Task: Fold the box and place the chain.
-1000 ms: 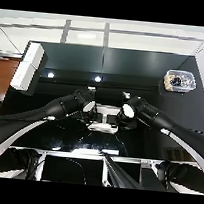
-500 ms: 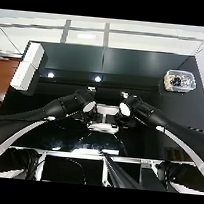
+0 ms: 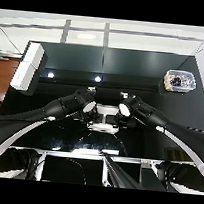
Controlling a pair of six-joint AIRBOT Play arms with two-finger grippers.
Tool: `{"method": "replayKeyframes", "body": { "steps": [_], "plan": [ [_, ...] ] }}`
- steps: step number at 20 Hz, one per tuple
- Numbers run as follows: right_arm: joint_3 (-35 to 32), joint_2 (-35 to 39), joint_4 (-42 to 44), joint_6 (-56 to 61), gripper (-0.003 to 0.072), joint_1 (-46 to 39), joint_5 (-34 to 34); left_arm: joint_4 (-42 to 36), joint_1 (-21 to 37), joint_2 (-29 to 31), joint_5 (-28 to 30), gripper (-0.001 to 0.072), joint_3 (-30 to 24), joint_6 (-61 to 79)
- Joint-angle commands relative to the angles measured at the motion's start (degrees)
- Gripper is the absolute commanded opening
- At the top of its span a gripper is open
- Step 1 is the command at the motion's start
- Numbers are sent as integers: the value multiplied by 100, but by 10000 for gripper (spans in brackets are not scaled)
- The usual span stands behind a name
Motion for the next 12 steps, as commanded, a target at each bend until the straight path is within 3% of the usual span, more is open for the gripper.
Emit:
{"method": "replayKeyframes", "body": {
  "steps": [1,2,4,7,8,9,10,12],
  "plan": [
    [17,-2,50,20,208,2,-142,0,2,0,-9,31,2,0],
    [26,-2,55,20,187,2,-157,0,2,0,-11,31,2,0],
    [33,-2,55,20,12,4,-157,0,2,0,-9,31,2,0],
    [33,0,52,20,14,4,-160,0,2,0,-7,31,2,0],
    [35,2,52,17,31,2,-166,0,2,0,-7,31,2,0],
    [35,2,52,15,189,2,-160,0,2,0,-9,31,2,0],
    [35,11,50,9,286,2,-157,2,2,0,-7,31,2,0],
    [35,87,37,-168,284,2,-157,2,2,0,-9,31,2,0]
  ]
}}
